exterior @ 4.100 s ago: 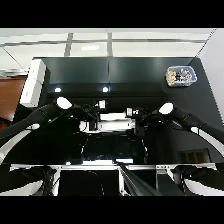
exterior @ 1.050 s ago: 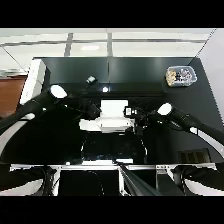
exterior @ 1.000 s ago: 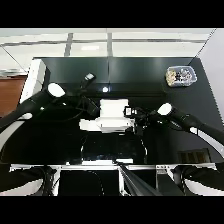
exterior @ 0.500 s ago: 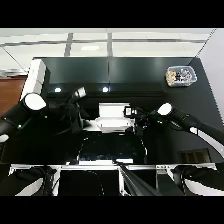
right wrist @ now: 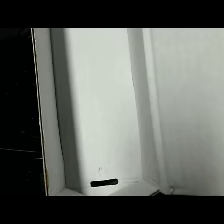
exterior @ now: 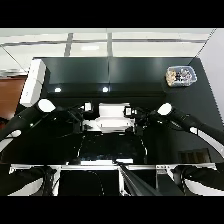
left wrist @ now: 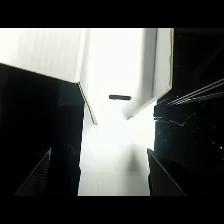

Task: Fold the box and place the chain.

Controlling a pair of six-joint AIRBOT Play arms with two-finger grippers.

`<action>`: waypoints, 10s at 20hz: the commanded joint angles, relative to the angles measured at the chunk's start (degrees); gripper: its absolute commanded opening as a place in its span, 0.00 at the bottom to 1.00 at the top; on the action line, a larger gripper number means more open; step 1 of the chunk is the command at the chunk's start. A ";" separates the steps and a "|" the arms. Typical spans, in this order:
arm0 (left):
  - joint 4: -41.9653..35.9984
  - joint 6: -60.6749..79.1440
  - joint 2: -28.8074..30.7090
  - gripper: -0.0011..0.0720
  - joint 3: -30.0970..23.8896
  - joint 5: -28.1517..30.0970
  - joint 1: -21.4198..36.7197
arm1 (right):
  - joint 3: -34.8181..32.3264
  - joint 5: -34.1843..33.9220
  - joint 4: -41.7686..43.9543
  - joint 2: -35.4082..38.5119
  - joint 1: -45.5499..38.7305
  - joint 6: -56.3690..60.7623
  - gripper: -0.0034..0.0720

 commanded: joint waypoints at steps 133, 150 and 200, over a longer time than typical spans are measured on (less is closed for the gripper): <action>39.71 -136.65 -19.28 0.13 27.52 -16.55 -25.70 | 0.00 0.02 0.02 0.00 0.04 0.04 0.17; 40.59 -141.28 -19.76 0.05 29.42 -17.46 -25.73 | 0.00 0.02 0.02 0.00 0.04 0.02 0.17; 40.52 -140.87 -19.76 0.05 29.42 -16.92 -25.70 | 1.99 6.27 -5.92 10.56 -0.76 30.73 0.06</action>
